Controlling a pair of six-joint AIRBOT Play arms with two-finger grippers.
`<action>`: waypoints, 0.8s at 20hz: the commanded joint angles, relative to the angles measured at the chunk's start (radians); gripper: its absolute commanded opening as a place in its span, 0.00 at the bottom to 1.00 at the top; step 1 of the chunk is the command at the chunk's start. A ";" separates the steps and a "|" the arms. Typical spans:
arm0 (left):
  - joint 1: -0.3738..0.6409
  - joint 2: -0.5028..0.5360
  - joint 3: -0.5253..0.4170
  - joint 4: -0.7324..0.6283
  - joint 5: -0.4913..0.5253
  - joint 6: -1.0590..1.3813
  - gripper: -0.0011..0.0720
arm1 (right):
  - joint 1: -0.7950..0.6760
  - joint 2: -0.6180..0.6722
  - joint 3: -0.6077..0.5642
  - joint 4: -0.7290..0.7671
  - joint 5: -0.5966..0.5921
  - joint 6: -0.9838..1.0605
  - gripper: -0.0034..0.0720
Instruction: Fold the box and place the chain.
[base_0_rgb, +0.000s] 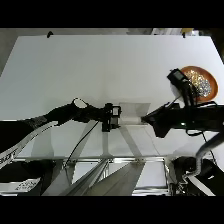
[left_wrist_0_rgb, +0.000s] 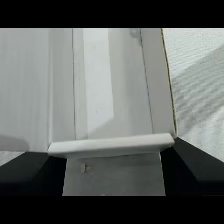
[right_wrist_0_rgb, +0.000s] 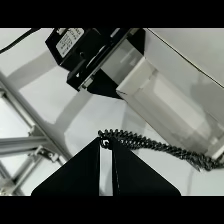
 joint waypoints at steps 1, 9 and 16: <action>0.000 0.000 0.000 0.000 0.000 0.000 0.16 | 0.068 -0.134 -0.006 -0.042 -0.098 0.000 0.07; 0.000 0.000 0.000 0.000 0.000 0.000 0.16 | 0.068 -0.386 -0.006 -0.119 -0.162 -0.004 0.07; 0.000 0.000 0.000 0.000 0.000 0.000 0.16 | 0.067 -0.386 0.002 -0.136 -0.133 -0.004 0.35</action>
